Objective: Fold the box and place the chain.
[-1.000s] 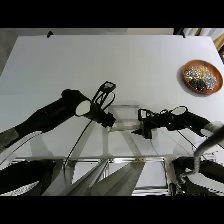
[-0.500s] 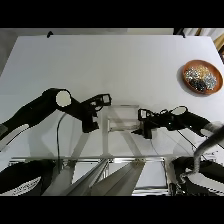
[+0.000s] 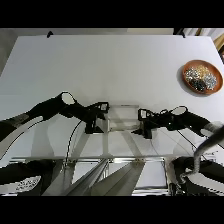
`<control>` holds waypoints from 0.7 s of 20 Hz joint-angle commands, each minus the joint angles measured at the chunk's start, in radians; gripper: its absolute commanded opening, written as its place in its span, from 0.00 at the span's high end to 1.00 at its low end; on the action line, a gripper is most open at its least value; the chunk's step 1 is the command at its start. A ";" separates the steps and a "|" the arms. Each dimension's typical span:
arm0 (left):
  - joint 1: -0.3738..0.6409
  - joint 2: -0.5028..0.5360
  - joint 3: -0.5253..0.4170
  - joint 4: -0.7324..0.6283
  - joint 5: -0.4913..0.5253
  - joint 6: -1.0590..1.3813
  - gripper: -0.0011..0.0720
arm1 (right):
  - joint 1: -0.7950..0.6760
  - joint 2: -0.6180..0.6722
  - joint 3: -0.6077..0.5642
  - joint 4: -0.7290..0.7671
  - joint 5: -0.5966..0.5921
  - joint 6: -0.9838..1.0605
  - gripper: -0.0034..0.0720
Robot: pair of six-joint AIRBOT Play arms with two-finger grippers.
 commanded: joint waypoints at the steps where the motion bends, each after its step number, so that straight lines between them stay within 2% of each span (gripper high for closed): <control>1: -0.003 -0.022 -0.002 -0.057 0.040 0.069 0.03 | 0.000 0.001 0.000 0.000 0.000 0.000 0.51; 8: -0.060 -0.021 -0.002 -0.054 0.086 0.030 0.03 | 0.000 0.001 0.000 0.000 0.000 0.000 0.51; 14: -0.063 -0.019 -0.003 -0.013 0.091 -0.085 0.03 | 0.000 0.001 0.000 0.000 0.000 0.000 0.51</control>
